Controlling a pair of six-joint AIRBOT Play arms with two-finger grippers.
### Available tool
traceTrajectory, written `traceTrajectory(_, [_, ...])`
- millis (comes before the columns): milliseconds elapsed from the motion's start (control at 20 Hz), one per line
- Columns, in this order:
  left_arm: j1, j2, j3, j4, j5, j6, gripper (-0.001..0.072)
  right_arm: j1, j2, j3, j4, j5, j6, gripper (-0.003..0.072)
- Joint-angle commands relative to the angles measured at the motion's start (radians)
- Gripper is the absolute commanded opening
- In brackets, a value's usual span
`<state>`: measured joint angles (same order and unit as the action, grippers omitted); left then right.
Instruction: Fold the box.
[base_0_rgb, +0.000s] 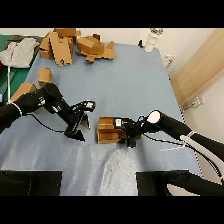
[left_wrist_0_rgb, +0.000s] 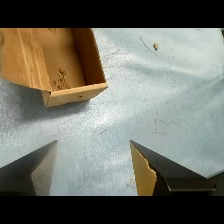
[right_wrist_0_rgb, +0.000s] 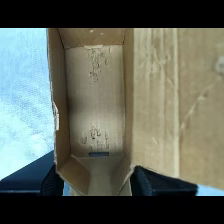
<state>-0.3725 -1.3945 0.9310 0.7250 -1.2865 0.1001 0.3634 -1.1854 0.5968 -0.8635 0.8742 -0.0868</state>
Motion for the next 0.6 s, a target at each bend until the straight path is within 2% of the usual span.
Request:
traceTrajectory(0, [-0.008,0.001,0.001,-0.04,0.002,-0.058,0.0493,0.0,0.0,0.0,0.0,-0.001,0.0,0.054])
traceTrajectory(50, [-0.005,0.001,0.001,-0.05,-0.009,-0.021,0.024,0.0,0.0,0.0,0.0,-0.001,0.0,0.0539])
traceTrajectory(100, [0.002,0.002,-0.004,-0.069,-0.034,0.025,0.0206,0.0,0.0,0.0,0.0,-0.001,0.0,0.0539])
traceTrajectory(250, [0.058,0.054,-0.098,-0.208,0.021,0.108,0.0206,0.0,0.0,0.0,0.0,-0.001,0.0,0.054])
traceTrajectory(350, [0.097,0.121,-0.215,-0.288,0.084,0.212,0.0206,0.0,0.0,0.0,0.0,-0.002,0.0,0.054])
traceTrajectory(450, [0.105,0.205,-0.355,-0.395,0.251,0.318,0.0206,0.0,0.0,0.0,0.0,-0.003,0.0,0.0539])
traceTrajectory(550, [0.085,0.245,-0.455,-0.566,0.434,0.372,0.0206,0.0,0.0,0.0,0.0,-0.004,0.0,0.054])
